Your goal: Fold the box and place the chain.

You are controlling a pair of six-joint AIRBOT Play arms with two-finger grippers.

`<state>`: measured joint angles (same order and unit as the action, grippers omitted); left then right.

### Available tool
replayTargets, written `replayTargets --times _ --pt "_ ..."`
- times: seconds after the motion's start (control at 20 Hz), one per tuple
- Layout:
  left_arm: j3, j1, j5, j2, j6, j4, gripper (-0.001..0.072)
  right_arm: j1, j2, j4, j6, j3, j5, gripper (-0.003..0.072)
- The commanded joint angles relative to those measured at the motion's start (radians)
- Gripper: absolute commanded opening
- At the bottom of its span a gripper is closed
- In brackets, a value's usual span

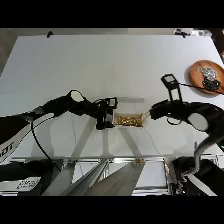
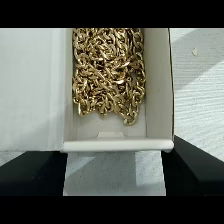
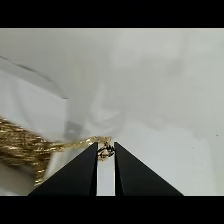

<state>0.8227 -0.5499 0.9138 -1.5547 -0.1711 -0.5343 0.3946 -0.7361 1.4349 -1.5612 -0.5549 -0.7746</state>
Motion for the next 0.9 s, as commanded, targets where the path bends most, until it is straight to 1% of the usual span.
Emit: replayTargets --times 0.0,0.05,0.15,0.2,0.3,0.4,0.5,0.65,0.75,0.8,0.85 --pt "0.001 0.000 0.000 0.001 0.000 0.000 0.0492 0.000 0.235 -0.182 0.039 -0.002 -0.043 0.0011" --pt "0.001 0.000 0.000 0.001 0.000 0.000 0.0492 0.000 0.269 -0.245 0.059 -0.002 -0.048 0.0011" --pt "0.001 0.000 0.000 0.001 0.000 0.000 0.0492 0.001 0.280 -0.344 0.095 -0.002 -0.084 0.0011" --pt "0.001 0.000 0.000 0.001 0.000 0.000 0.0492 0.011 0.269 -0.369 0.111 -0.002 -0.106 0.0011" --pt "0.001 0.000 0.000 0.001 0.000 0.000 0.0492 0.061 0.225 -0.374 0.122 -0.002 -0.110 0.0011" --pt "0.001 0.000 0.000 0.001 0.000 0.000 0.0492 0.126 0.148 -0.372 0.123 -0.002 -0.089 0.0011" --pt "0.001 0.000 0.000 0.001 0.000 0.000 0.0492 0.179 0.048 -0.354 0.122 -0.002 -0.027 0.0011" --pt "0.001 0.000 0.000 0.001 0.000 0.000 0.0492 0.188 -0.100 -0.359 0.121 -0.002 0.095 0.0011" --pt "0.001 0.000 0.000 0.001 0.000 0.000 0.0492 0.188 -0.176 -0.361 0.121 -0.002 0.104 0.0012" --pt "0.001 0.000 0.000 0.001 0.000 0.000 0.0492 0.188 -0.201 -0.361 0.121 -0.002 0.095 0.0022" --pt "0.001 0.000 0.000 0.001 0.000 0.000 0.0492 0.188 -0.217 -0.361 0.120 -0.002 0.094 0.0109"
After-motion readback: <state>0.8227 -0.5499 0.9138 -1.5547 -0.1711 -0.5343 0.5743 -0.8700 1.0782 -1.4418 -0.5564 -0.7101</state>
